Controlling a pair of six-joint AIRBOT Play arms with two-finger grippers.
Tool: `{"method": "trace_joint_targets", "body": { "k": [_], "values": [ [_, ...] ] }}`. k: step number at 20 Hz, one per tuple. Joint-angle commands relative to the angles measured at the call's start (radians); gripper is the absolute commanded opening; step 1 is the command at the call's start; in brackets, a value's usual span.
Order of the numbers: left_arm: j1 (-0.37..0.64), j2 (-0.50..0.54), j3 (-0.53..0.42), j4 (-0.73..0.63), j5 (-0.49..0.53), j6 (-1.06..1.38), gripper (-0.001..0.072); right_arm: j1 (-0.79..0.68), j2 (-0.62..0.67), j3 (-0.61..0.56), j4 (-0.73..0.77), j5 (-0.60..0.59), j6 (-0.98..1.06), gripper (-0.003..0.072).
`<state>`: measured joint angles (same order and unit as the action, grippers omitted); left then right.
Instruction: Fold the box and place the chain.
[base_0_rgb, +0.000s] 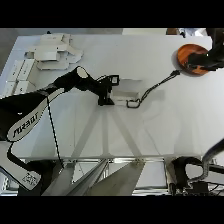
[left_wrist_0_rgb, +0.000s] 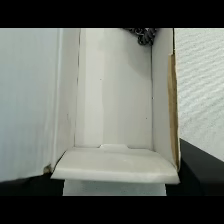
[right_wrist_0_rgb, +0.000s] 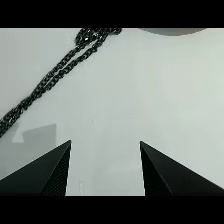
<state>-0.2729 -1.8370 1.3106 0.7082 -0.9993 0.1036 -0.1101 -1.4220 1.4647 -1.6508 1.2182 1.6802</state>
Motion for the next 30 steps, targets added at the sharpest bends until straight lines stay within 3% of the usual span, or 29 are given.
{"method": "trace_joint_targets", "body": {
  "k": [1, 5, 8, 15, 17, 19, 21, 23, 25, 30],
  "values": [
    [0.001, 0.000, 0.001, 0.000, 0.000, 0.000, 0.0584, -0.069, -0.115, 0.000, 0.064, -0.128, 0.022, 0.0481],
    [0.001, 0.000, 0.001, 0.000, 0.000, 0.000, 0.0584, -0.052, -0.268, 0.000, 0.069, -0.332, 0.129, 0.0481],
    [0.001, 0.000, 0.001, 0.000, 0.000, 0.000, 0.0584, -0.052, -0.364, 0.000, 0.078, -0.364, 0.131, 0.0480],
    [0.001, 0.000, 0.001, 0.000, 0.000, 0.000, 0.0584, -0.052, -0.454, 0.000, 0.077, -0.603, 0.206, 0.0477],
    [0.001, 0.000, 0.001, 0.000, 0.000, 0.000, 0.0584, -0.052, -0.458, 0.001, 0.077, -0.628, 0.204, 0.0411],
    [0.001, 0.000, 0.001, 0.000, 0.000, 0.000, 0.0584, -0.052, -0.458, 0.001, 0.077, -0.629, 0.204, 0.0295],
    [0.001, 0.000, 0.001, 0.000, 0.000, 0.000, 0.0584, -0.052, -0.458, 0.001, 0.077, -0.622, 0.204, 0.0263],
    [0.001, 0.000, 0.001, 0.000, 0.000, 0.000, 0.0584, -0.052, -0.458, 0.001, 0.076, -0.596, 0.181, 0.0054],
    [0.001, 0.000, 0.001, 0.000, 0.000, 0.000, 0.0584, -0.052, -0.456, 0.001, 0.077, -0.568, 0.146, 0.0016],
    [0.001, 0.000, 0.001, 0.000, 0.000, 0.000, 0.0584, -0.052, -0.358, 0.001, 0.076, -0.459, 0.001, 0.0015]
  ]
}}
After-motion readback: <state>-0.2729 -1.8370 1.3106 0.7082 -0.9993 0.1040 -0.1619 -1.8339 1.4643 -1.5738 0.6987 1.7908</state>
